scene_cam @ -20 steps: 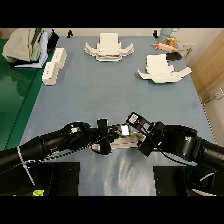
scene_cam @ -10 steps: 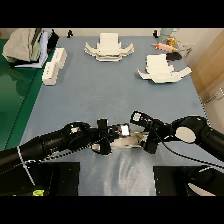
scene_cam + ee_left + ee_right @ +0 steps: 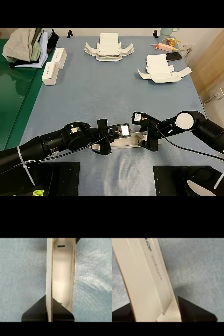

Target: Fold the box.

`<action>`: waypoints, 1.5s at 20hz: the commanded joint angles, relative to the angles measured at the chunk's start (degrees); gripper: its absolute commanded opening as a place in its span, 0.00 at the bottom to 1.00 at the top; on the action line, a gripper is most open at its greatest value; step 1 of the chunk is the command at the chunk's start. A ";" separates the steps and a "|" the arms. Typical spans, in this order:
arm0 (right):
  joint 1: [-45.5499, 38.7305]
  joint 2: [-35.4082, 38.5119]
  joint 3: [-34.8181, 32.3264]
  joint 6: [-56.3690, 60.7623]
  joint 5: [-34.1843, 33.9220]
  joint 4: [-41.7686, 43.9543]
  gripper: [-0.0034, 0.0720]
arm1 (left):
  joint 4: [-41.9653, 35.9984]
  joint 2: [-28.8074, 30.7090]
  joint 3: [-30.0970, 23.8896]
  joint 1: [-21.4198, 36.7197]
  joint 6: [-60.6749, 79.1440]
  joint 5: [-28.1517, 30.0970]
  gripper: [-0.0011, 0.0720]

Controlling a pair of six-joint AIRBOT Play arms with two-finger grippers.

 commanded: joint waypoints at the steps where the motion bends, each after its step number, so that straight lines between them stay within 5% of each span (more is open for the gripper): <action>1: -0.63 -1.79 0.00 -2.82 1.49 1.09 1.00 | 0.00 0.02 -0.02 0.02 0.02 0.02 0.04; 9: -0.63 -1.33 0.00 -2.60 -0.70 1.22 1.00 | 0.02 0.02 -0.02 0.02 0.02 0.02 0.04; 21: -5.62 -2.34 -6.12 -24.68 -1.53 16.17 0.99 | 0.00 0.02 -0.02 0.00 0.00 0.02 0.04; 30: -5.62 -2.40 -7.17 -23.06 -1.86 14.05 0.99 | 0.00 0.02 -0.02 0.00 0.00 0.02 0.04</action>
